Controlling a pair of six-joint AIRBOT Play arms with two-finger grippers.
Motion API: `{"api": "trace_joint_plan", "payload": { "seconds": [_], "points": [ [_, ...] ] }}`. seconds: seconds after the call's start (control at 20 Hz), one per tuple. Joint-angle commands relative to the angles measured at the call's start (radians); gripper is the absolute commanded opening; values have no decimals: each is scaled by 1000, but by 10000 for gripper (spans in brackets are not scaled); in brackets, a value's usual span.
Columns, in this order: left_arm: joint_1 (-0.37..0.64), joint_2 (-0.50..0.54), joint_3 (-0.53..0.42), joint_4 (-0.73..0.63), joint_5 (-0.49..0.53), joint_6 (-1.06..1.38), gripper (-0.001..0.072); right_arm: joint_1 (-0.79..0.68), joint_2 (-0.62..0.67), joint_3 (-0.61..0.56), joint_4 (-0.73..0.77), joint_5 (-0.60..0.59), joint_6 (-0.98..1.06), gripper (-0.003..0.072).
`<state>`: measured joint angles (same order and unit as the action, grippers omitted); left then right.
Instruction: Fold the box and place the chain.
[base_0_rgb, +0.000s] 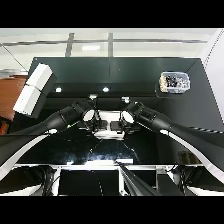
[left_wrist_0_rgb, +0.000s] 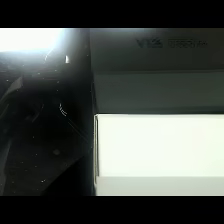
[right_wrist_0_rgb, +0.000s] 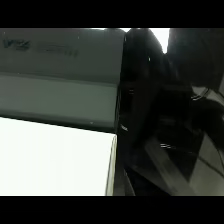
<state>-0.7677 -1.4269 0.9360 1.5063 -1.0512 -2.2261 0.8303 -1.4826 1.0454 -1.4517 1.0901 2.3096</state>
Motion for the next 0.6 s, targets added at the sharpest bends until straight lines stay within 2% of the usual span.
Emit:
{"api": "trace_joint_plan", "payload": {
  "seconds": [0.0,0.35,0.45,0.5,0.55],
  "points": [
    [0,1,0,0,-2,-3,31,1,0,3,3,31,7,316],
    [0,1,0,0,-2,-3,31,1,1,3,3,50,10,295],
    [0,1,0,0,-2,-3,31,1,1,3,4,47,10,126],
    [0,1,0,0,-3,-3,31,1,1,3,5,47,10,118],
    [0,1,0,0,-3,-3,31,1,1,3,7,47,10,29]
  ]
}}
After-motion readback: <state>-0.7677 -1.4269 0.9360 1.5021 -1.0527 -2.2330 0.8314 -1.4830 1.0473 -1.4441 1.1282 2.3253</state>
